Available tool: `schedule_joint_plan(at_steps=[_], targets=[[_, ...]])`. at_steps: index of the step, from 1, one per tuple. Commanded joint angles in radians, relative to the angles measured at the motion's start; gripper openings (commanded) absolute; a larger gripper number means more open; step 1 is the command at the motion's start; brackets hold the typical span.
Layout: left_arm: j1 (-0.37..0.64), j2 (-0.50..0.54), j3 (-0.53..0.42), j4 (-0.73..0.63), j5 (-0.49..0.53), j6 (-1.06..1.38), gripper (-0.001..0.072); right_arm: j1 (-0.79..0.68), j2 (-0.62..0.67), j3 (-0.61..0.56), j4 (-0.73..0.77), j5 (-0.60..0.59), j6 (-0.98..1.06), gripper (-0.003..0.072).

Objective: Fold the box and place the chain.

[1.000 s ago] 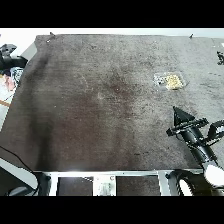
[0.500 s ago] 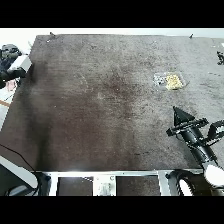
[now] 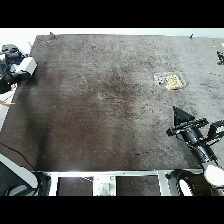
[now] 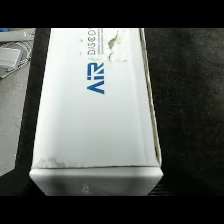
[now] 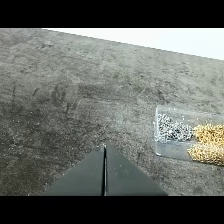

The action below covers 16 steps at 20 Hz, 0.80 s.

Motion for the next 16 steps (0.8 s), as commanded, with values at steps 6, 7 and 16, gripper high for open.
schedule_joint_plan(at_steps=[6,7,16], targets=[[0.001,0.002,0.001,-0.026,-0.008,0.022,0.0720,0.000,0.001,0.000,0.000,0.000,0.000,0.0014],[0.001,0.010,0.001,-0.031,0.000,0.022,0.0720,0.000,0.001,0.000,0.000,0.000,0.000,0.0013],[0.001,0.185,0.016,-0.105,-0.095,0.019,0.0441,0.000,0.001,0.000,0.000,-0.001,0.000,0.0014]])
